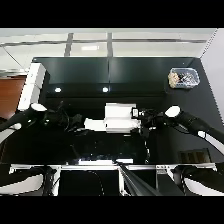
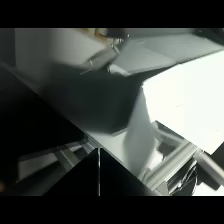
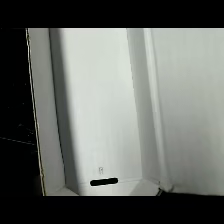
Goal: Fold the box and place the chain.
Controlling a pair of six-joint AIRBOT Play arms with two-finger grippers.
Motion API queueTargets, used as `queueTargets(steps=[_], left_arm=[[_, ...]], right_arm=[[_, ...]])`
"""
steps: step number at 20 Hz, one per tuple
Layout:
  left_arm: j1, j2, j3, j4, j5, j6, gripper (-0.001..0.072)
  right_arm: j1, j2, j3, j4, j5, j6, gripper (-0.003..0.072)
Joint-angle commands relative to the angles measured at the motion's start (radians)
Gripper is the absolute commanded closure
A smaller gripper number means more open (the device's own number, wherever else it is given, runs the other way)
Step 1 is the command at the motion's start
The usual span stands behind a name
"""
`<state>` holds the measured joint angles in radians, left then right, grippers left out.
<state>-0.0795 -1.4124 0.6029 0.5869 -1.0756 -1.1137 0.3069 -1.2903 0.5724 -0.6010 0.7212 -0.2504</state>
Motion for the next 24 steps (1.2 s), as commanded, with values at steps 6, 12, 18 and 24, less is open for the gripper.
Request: queueTargets(steps=[6, 12, 18, 24], left_arm=[[-0.114, -0.086, 0.12, -0.082, -0.076, 0.128, 0.0686], [-0.088, -0.086, 0.165, -0.121, -0.185, 0.15, 0.0475], [-0.142, -0.086, 0.185, -0.16, -0.175, 0.149, 0.0146], [-0.244, -0.085, 0.306, 0.021, -0.122, 0.018, 0.0222]], right_arm=[[0.001, -0.001, 0.0, 0.0, 0.0, 0.0, 0.0508], [0.001, -0.001, 0.0, 0.0, 0.0, 0.0, 0.0508], [0.001, -0.001, 0.0, 0.0, 0.0, 0.0, 0.0508], [0.001, -0.001, 0.0, 0.0, 0.0, 0.0, 0.0508]])
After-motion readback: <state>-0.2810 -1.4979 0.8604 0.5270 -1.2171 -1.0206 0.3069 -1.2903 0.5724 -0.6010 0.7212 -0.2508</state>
